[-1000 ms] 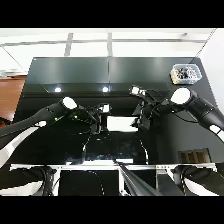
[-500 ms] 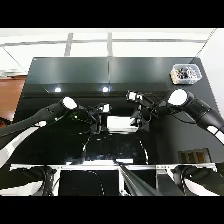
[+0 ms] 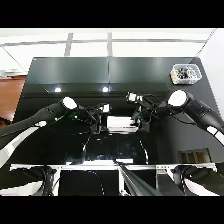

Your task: Fold the box and place the chain.

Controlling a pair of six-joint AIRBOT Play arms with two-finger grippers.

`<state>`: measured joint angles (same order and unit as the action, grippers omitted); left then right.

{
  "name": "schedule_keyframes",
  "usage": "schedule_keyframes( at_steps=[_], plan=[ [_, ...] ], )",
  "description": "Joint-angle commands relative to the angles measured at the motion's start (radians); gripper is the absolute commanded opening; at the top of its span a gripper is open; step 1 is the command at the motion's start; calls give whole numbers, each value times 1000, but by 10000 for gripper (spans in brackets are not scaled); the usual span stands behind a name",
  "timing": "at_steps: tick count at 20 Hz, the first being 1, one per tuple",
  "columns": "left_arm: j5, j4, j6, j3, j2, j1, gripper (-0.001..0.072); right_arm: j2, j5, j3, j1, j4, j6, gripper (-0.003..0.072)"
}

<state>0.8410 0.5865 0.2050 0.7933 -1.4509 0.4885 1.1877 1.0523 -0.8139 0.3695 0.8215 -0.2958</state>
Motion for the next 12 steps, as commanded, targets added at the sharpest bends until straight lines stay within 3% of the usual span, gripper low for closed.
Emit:
schedule_keyframes(
  at_steps=[1, 12],
  plan=[
    [1, 0, 0, 1, -1, 0, 333, 1, 14, 10, 1, 3, -3, 286],
    [1, 0, 0, 1, -1, 0, 333, 2, 42, 9, 1, 3, -3, 284]
  ],
)
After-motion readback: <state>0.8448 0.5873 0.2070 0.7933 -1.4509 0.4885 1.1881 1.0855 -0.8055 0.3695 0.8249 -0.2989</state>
